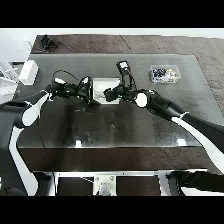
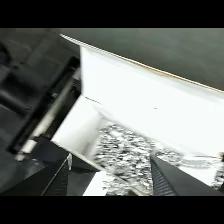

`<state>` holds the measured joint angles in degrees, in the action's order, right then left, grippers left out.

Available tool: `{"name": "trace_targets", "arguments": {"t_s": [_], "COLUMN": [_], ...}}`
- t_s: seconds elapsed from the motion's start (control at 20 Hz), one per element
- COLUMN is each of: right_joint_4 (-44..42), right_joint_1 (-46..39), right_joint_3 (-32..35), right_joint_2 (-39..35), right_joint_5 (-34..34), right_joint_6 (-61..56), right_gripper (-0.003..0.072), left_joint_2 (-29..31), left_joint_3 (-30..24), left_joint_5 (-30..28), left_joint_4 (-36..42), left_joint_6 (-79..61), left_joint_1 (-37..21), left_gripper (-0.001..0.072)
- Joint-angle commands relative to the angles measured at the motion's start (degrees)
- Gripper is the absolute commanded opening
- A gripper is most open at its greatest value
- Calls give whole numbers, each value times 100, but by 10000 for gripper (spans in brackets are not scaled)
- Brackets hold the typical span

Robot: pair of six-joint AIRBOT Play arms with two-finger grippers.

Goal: Fold the box and place the chain.

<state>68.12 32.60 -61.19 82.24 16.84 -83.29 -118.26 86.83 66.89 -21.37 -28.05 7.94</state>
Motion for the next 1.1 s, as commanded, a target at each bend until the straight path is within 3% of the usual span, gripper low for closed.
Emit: {"name": "trace_targets", "arguments": {"t_s": [0.0,0.25,0.4,0.75,1.05], "right_joint_4": [44,483,498,170,-66], "right_joint_1": [-271,-1049,-1410,-1910,-1897], "right_joint_3": [61,63,133,116,-551], "right_joint_2": [-76,-560,-501,299,1303], "right_joint_5": [-61,688,1196,632,688], "right_joint_6": [151,153,894,400,221], "right_gripper": [552,552,552,552,552], "left_joint_2": [2,2,2,2,0], "left_joint_3": [2,2,2,2,2], "left_joint_5": [0,-2,-2,-2,-2], "left_joint_4": [0,0,0,0,0], "left_joint_6": [0,0,0,-2,-2], "left_joint_1": [2,2,2,2,2], "left_gripper": [355,355,355,355,355]}}
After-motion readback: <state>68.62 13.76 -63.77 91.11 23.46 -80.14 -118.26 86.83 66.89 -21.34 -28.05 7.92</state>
